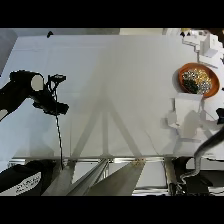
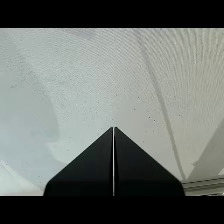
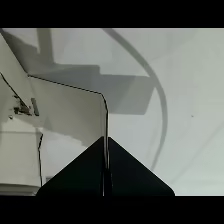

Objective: Fold the box and place the chain.

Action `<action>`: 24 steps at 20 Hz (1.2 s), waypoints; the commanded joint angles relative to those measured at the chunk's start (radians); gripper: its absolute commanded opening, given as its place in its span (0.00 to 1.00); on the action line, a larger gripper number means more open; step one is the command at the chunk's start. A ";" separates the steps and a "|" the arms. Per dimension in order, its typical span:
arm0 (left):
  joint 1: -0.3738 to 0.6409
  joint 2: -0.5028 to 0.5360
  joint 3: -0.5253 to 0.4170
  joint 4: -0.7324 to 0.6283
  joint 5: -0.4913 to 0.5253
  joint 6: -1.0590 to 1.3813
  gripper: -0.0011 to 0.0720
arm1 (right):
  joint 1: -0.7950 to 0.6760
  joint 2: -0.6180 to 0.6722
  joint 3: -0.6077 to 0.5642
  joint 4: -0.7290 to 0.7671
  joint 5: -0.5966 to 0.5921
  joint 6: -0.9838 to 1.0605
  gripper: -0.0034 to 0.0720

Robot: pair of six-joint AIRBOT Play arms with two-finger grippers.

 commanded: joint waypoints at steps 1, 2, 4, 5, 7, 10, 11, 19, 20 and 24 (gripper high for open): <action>0.000 0.001 0.000 0.000 0.000 0.000 0.03 | 0.091 0.113 -0.135 0.197 -0.071 -0.033 0.07; 0.000 0.001 0.000 0.000 0.000 0.000 0.03 | 0.127 0.167 -0.204 0.259 -0.121 -0.033 0.07; 0.000 0.001 0.000 0.000 0.000 0.000 0.03 | 0.204 0.277 -0.337 0.377 -0.224 -0.035 0.07; 0.000 0.001 0.000 0.000 0.000 0.000 0.03 | 0.244 0.330 -0.398 0.424 -0.266 -0.035 0.07; 0.000 0.001 0.000 0.000 0.000 0.000 0.03 | 0.337 0.440 -0.520 0.489 -0.345 -0.034 0.07; 0.000 0.001 0.000 0.000 0.000 0.000 0.03 | 0.468 0.576 -0.661 0.538 -0.440 0.003 0.07; 0.000 0.001 0.000 0.000 0.000 0.000 0.03 | 0.509 0.617 -0.698 0.540 -0.477 0.033 0.07; 0.000 0.000 0.000 0.000 0.033 0.001 0.03 | 0.652 0.727 -0.753 0.539 -0.568 0.124 0.07; 0.000 0.000 0.000 -0.006 0.053 -0.002 0.03 | 0.652 0.727 -0.753 0.539 -0.569 0.125 0.07; -0.005 -0.008 0.000 -0.187 0.214 0.131 0.40 | 0.652 0.727 -0.753 0.539 -0.568 0.127 0.07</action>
